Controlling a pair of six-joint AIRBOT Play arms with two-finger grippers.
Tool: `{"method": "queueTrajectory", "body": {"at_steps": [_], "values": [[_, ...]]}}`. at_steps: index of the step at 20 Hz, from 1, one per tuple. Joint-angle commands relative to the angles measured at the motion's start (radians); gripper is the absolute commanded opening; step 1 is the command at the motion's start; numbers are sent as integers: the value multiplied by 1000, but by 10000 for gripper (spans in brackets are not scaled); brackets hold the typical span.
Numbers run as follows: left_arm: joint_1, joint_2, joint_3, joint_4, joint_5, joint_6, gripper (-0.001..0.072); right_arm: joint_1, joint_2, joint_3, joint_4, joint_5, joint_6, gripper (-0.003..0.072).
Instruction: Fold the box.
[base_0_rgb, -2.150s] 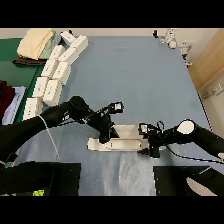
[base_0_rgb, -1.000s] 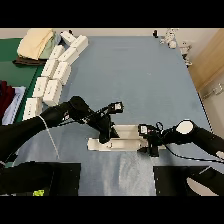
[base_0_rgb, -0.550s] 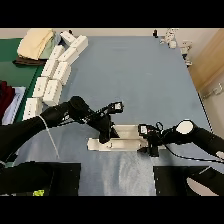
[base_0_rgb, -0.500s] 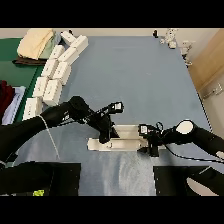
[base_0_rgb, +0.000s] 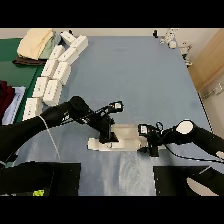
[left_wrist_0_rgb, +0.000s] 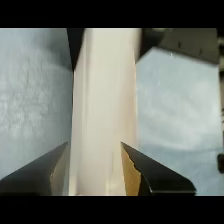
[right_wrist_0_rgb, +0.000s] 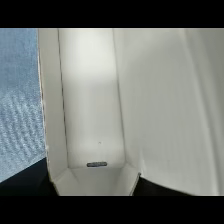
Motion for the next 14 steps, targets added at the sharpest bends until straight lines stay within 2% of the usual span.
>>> {"method": "queueTrajectory", "body": {"at_steps": [1, 3, 6, 7, 9, 11, 14], "values": [[2, 6, 1, 2, 12, -56, 502, 0, 1, 1, 0, 0, 0, 526], [9, 34, 4, 64, 12, -110, 502, 0, 1, 1, 0, 0, 0, 526], [54, 137, 24, 238, -42, -405, 500, 0, 1, 1, 0, 0, 0, 526], [73, 173, 29, 269, -84, -507, 452, 0, 1, 1, 0, 0, 0, 526], [100, 237, 29, 277, -189, -627, 23, 0, 1, 1, -1, 0, 0, 526], [90, 270, 29, 266, -246, -696, 12, 0, 1, 1, 0, 0, 0, 526], [0, 264, 28, 134, -204, -832, 11, 0, 1, 1, 0, 0, 0, 526]]}}
